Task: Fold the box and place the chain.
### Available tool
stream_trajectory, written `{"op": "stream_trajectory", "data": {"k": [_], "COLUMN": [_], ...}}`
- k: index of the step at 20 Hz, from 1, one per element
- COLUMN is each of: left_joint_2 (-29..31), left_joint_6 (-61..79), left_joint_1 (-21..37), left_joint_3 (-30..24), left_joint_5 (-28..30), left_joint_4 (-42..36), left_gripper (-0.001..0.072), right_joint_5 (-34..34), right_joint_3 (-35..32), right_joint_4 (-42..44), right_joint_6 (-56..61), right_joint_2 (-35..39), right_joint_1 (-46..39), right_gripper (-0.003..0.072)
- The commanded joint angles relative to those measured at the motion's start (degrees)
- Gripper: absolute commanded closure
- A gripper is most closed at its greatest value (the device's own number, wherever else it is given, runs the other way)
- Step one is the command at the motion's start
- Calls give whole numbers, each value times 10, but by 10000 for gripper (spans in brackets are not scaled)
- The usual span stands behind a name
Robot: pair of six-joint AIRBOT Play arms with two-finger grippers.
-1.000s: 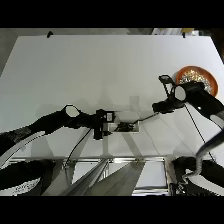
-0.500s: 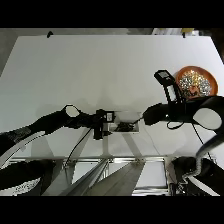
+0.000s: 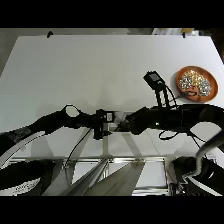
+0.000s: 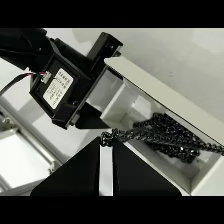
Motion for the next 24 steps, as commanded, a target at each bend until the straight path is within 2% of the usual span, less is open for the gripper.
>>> {"op": "stream_trajectory", "data": {"k": [1, 4, 8, 9, 10, 14, 16, 18, 19, 20, 24], "left_joint_2": [0, 0, 0, 0, 0, 0, 0, 0, 0, 0, 0], "left_joint_6": [0, 0, 0, 0, 0, 0, 0, 0, 0, 0, 0], "left_joint_1": [0, 0, 0, 0, 0, 0, 0, 0, 0, 0, 0], "left_joint_3": [0, 0, 0, 0, 0, 0, 0, 0, 0, 0, 0], "left_joint_5": [0, 0, 0, 0, 0, 0, 0, 0, 0, 0, 0], "left_joint_4": [0, 0, 0, 0, 0, 0, 0, 0, 0, 0, 0], "left_gripper": [505, 505, 505, 505, 505, 505, 505, 505, 505, 505, 505], "right_joint_5": [-7, -5, -4, -2, 3, 31, 25, 13, 6, 0, 2], "right_joint_3": [-5, -7, -5, -4, -4, -4, -4, -4, -4, -4, -4], "right_joint_4": [5, 0, 2, 3, 2, -1, -25, -73, -100, -129, -177], "right_joint_6": [0, 0, -25, -30, -33, -66, -75, -75, -75, -75, -75], "right_joint_2": [-25, -53, -52, -46, -39, -23, -23, -24, -27, -34, -105], "right_joint_1": [7, 7, -4, -16, -35, -150, -209, -261, -282, -303, -349], "right_gripper": [669, 666, 525, 465, 446, 452, 519, 540, 637, 670, 669]}}
